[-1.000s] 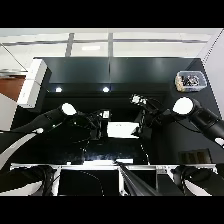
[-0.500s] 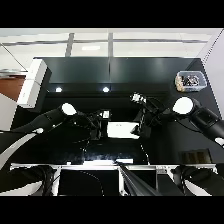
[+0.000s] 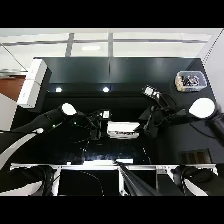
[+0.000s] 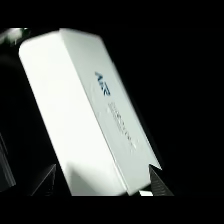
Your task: Fold the box and place the chain.
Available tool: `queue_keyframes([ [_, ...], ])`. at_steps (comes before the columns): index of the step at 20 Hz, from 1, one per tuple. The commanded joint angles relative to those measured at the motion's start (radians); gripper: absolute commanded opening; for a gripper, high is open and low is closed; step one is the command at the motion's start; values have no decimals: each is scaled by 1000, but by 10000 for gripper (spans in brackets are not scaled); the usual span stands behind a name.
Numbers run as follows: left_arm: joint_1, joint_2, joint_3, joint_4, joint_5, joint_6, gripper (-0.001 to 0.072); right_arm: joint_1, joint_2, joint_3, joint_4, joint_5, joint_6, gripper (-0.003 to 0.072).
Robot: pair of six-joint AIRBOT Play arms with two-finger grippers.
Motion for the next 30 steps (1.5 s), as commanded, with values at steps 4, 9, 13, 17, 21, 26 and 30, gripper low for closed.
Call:
queue_keyframes([
  [4, 0, -1, 0, 0, 1, 0, 371, 56, 21, -192, 181, -261, -198, 712],
  [9, 0, -1, 0, 0, 1, 0, 371, 64, 21, -192, 72, -260, -198, 712],
  [13, 0, -1, 0, 0, 1, 0, 371, 65, 21, -192, 51, -254, -210, 712],
  [17, 0, -1, 0, 0, 1, 0, 370, 86, 21, -192, 45, -251, -292, 712],
  [21, 0, -1, 0, 0, 1, 0, 371, 139, 21, -192, -61, -288, -314, 711],
  [26, 0, -1, 0, 0, 1, 0, 371, 158, 21, -192, -81, -350, -314, 711],
  [30, 0, -1, 0, 0, 0, 0, 371, 158, 21, -176, -84, -380, -314, 710],
])
